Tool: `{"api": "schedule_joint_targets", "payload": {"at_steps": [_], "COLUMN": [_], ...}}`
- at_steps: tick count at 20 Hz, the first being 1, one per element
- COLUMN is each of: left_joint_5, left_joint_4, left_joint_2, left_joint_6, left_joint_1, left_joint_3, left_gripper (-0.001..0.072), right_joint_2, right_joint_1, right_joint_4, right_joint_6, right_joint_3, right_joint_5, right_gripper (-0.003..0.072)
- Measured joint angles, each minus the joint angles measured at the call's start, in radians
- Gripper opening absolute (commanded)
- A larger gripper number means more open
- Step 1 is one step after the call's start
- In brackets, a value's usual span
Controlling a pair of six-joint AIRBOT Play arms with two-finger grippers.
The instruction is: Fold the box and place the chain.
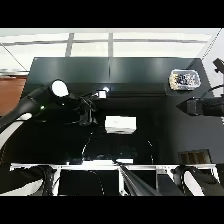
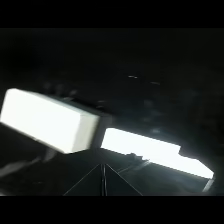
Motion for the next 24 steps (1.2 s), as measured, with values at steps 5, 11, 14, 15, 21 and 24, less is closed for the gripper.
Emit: {"api": "schedule_joint_targets", "payload": {"at_steps": [5, 11, 14, 15, 21, 24], "left_joint_5": [0.122, 0.266, 0.271, 0.269, 0.219, 0.210], "left_joint_4": [-0.224, -0.351, -0.367, -0.370, -0.337, -0.314], "left_joint_2": [0.033, -0.115, -0.166, -0.174, -0.195, -0.197], "left_joint_6": [0.003, 0.063, 0.062, 0.059, 0.051, 0.051], "left_joint_1": [-0.070, -0.192, -0.205, -0.208, -0.215, -0.219], "left_joint_3": [0.006, 0.042, 0.050, 0.051, 0.054, 0.054], "left_gripper": [0.0718, 0.0717, 0.0717, 0.0717, 0.0717, 0.0717], "right_joint_2": [0.020, 0.024, 0.025, 0.025, 0.025, 0.025], "right_joint_1": [-0.030, -0.037, -0.037, -0.037, -0.037, -0.037], "right_joint_4": [-0.023, 0.005, 0.009, 0.009, 0.012, 0.012], "right_joint_6": [0.018, 0.021, 0.021, 0.021, 0.019, 0.017], "right_joint_3": [-0.055, -0.173, -0.204, -0.210, -0.222, -0.224], "right_joint_5": [-0.098, -0.156, -0.165, -0.168, -0.198, -0.204], "right_gripper": [0.0016, 0.0016, 0.0016, 0.0016, 0.0016, 0.0016]}}
